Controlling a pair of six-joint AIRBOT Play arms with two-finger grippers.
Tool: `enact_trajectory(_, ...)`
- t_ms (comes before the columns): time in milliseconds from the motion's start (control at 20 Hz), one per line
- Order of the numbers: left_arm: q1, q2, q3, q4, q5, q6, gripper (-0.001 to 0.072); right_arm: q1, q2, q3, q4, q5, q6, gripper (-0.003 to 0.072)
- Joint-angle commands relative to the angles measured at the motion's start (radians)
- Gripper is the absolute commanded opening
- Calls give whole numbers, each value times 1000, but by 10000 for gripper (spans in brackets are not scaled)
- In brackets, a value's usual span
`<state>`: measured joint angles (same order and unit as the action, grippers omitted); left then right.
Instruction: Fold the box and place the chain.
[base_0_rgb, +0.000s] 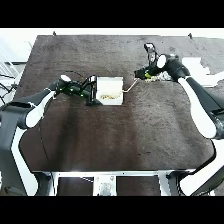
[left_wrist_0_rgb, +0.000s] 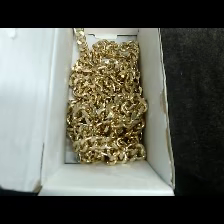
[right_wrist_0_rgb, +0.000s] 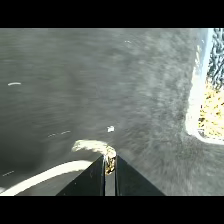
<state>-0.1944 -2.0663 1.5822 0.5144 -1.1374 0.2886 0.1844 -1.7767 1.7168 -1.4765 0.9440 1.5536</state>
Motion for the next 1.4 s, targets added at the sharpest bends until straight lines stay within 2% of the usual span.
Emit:
enact_trajectory(0, 0, 0, 0, 0, 0, 0, 447, 24, 154, 3, 0, 117, -23, 11)
enact_trajectory(200, 0, 0, 0, 0, 0, 0, 448, 118, 264, 3, 1, 156, -49, 11)
enact_trajectory(300, 0, 0, 0, 0, 0, 0, 448, 174, 274, 2, 1, 218, -65, 11)
enact_trajectory(400, 0, 0, 0, 0, 0, 0, 447, 232, 274, -2, 0, 224, -67, 11)
enact_trajectory(700, 0, 0, 0, 0, 0, 0, 448, 337, 266, -92, 10, 65, -70, 11)
enact_trajectory(950, 0, 0, 0, 0, 0, 0, 447, 342, 178, -166, 11, -100, -74, 10)
enact_trajectory(1200, 0, 0, 0, 0, 0, 0, 448, 342, 95, -167, 29, -120, -74, 13)
enact_trajectory(1250, 0, 0, 0, 0, 0, 0, 448, 342, 98, -166, 29, -120, -74, 42)
enact_trajectory(1300, 0, 0, 0, 0, 0, 0, 447, 342, 104, -165, 27, -121, -75, 275)
enact_trajectory(1350, 0, 0, 0, 0, 0, 0, 447, 342, 112, -165, 26, -121, -97, 421)
